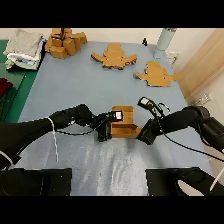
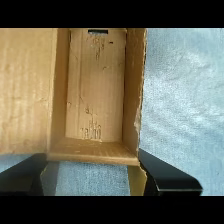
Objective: Fold the box.
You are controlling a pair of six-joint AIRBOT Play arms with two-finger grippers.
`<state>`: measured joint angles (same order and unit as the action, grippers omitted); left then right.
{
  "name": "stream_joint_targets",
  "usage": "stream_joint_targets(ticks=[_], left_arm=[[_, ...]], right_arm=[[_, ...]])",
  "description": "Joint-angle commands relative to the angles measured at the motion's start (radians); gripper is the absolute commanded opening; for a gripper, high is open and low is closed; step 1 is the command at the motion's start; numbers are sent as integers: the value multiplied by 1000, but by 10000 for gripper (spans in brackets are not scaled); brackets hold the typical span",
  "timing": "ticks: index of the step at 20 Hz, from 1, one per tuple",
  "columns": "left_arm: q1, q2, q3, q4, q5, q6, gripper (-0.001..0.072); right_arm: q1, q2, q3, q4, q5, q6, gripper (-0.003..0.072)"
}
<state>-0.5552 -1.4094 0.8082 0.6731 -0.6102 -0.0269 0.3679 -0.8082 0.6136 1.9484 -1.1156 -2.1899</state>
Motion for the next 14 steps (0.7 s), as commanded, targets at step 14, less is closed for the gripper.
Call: stream_joint_targets(ticks=[14], left_arm=[[0, 0, 1, 0, 0, 0, 522]], right_arm=[[118, -107, -77, -205, 315, -280, 516]])
